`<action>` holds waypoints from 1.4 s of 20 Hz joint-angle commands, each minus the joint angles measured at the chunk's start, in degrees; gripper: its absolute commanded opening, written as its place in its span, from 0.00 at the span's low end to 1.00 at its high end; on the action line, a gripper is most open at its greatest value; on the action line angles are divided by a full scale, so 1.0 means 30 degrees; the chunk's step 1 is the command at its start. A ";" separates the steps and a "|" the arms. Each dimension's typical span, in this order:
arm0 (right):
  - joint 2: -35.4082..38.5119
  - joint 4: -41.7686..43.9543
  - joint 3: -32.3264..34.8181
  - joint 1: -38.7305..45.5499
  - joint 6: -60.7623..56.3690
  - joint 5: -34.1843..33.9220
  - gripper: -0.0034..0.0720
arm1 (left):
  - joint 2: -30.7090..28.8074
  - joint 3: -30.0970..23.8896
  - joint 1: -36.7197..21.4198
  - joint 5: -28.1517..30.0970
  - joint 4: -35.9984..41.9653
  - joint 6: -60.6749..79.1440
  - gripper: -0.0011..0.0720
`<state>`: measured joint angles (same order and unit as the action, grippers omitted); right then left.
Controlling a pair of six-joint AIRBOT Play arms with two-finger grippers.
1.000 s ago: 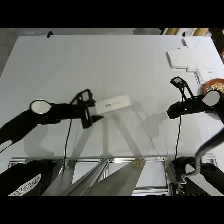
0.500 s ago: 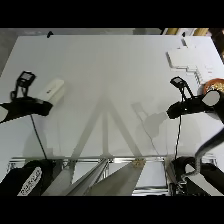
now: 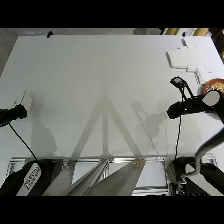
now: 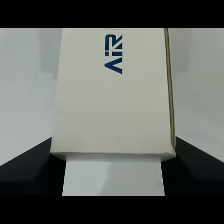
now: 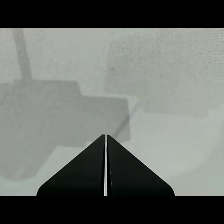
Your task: Fold the box and place the chain.
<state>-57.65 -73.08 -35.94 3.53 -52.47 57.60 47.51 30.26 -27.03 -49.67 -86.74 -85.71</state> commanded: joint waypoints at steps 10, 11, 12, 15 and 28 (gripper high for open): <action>-0.0015 0.0000 0.0000 0.0015 0.0000 0.0000 0.07 | -0.0532 -0.0007 -0.0474 -0.1464 -0.0430 -0.1938 0.96; -0.0015 0.0000 0.0000 0.0015 0.0000 0.0007 0.07 | -0.1384 -0.0007 -0.0452 -0.1668 -0.0270 -0.1931 0.96; -0.0015 0.0000 0.0000 0.0015 0.0000 0.0000 0.07 | -0.2324 -0.0007 -0.0328 -0.1821 -0.0117 -0.1909 0.96; -0.0015 0.0000 0.0000 0.0015 0.0000 0.0007 0.07 | -0.5523 -0.0007 0.0816 -0.2885 -0.0073 -0.1333 0.96; -0.0015 0.0000 0.0000 0.0015 0.0000 0.0000 0.07 | -0.9347 -0.0095 0.5311 -1.0994 0.1137 0.1144 0.96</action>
<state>-57.65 -73.10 -35.94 3.53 -52.45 57.60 20.01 30.15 -12.36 -79.85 -85.06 -84.93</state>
